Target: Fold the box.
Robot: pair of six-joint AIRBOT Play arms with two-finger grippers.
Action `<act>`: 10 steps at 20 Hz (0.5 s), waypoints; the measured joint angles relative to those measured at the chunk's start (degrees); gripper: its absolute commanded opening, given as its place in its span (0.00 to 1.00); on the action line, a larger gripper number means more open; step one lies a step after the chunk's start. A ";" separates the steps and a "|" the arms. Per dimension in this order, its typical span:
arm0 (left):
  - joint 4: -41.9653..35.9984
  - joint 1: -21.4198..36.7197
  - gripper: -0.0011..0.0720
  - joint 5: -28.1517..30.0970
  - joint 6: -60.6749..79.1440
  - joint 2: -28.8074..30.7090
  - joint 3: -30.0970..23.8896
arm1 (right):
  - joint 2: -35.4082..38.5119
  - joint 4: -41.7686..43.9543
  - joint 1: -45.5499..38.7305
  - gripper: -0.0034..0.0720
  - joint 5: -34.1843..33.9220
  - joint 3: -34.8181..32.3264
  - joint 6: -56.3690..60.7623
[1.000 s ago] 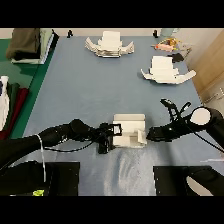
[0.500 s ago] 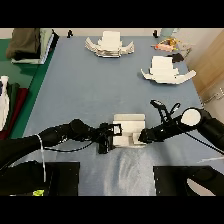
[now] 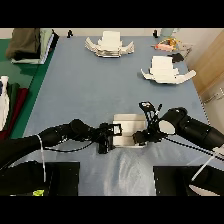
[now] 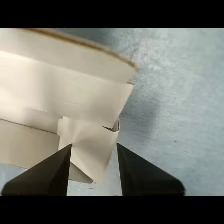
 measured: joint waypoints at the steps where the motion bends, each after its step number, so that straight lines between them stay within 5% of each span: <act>1: 0.00 0.00 0.60 0.00 0.00 0.00 0.00 | -0.61 -1.29 1.07 0.61 -0.04 0.33 1.92; 10: 0.00 0.00 0.60 -0.02 0.00 0.00 0.00 | -4.31 -3.02 3.43 0.61 -2.67 1.11 10.62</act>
